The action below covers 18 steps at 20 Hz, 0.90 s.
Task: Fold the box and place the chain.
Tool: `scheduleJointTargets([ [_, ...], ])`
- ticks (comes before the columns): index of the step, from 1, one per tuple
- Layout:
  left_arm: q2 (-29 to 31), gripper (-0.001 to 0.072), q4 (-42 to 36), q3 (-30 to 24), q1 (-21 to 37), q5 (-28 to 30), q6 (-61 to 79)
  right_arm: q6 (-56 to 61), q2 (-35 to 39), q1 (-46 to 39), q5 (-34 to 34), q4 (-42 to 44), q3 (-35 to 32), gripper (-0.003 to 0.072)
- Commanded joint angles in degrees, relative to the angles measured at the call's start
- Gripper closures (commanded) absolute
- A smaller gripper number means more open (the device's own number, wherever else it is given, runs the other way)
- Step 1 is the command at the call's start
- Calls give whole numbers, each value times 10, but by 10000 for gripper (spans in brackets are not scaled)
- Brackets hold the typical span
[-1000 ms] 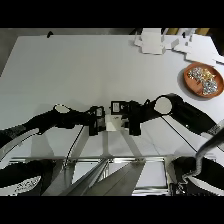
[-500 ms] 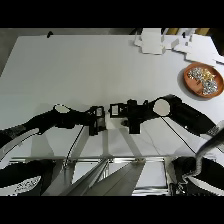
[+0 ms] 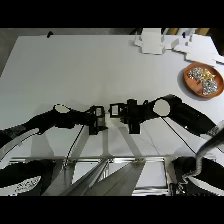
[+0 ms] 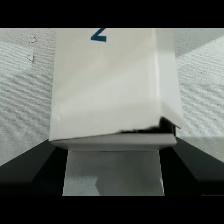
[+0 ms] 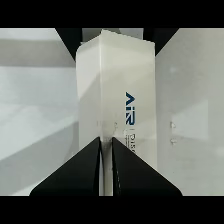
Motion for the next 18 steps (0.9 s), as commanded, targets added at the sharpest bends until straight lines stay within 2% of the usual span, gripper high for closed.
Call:
scheduleJointTargets([
  [1, 0, 438, 0, 0, 0, -1, 1, 1, 0, 0, -2, 0, 0, 663],
  [14, 0, 438, 0, 0, 0, -1, 1, 1, 1, 0, -17, 2, 0, 651],
  [18, 0, 438, 0, 0, 0, -1, 1, 35, -15, 0, -49, 2, -1, 651],
])
